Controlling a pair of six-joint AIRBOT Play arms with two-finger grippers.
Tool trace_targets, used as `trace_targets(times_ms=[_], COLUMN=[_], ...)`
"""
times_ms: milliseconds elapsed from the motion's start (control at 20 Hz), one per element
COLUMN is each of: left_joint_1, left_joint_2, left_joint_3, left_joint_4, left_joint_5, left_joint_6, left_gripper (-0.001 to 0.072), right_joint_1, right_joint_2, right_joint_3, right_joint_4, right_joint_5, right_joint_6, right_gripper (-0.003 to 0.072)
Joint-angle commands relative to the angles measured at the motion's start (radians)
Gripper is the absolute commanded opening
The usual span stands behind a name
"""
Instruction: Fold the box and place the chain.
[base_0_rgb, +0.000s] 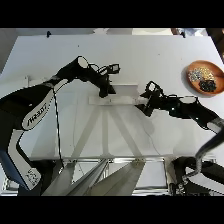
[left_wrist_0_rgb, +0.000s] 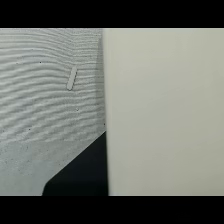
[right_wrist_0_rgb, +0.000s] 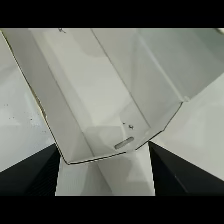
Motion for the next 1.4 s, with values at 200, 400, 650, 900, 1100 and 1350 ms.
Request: trace_targets(times_ms=[200, 400, 650, 900, 1100, 1350], left_joint_1=[0.000, 0.000, 0.000, 0.000, 0.000, 0.000], left_joint_2=[-0.001, -0.001, -0.001, -0.001, -0.001, -0.001], left_joint_3=[0.000, 0.000, 0.000, 0.000, 0.000, 0.000], left_joint_4=[-0.001, -0.001, -0.001, -0.001, -0.001, -0.001], left_joint_5=[0.001, 0.001, 0.001, 0.001, 0.001, 0.001], left_joint_6=[0.000, 0.000, 0.000, 0.000, 0.000, 0.000], left_gripper=[0.0011, 0.0011, 0.0011, 0.0011, 0.0011, 0.0011], right_joint_1=[0.000, 0.000, 0.000, -0.073, -0.122, -0.124], right_joint_2=[0.008, -0.033, -0.128, -0.187, -0.245, -0.356], right_joint_3=[0.003, 0.056, 0.164, 0.251, 0.293, 0.386], right_joint_4=[0.016, 0.015, -0.075, -0.246, -0.251, -0.249], right_joint_5=[-0.044, -0.034, 0.016, 0.175, 0.311, 0.455], right_joint_6=[-0.105, -0.124, -0.067, 0.031, 0.014, 0.003], right_gripper=[0.0595, 0.0595, 0.0595, 0.0594, 0.0594, 0.0594])
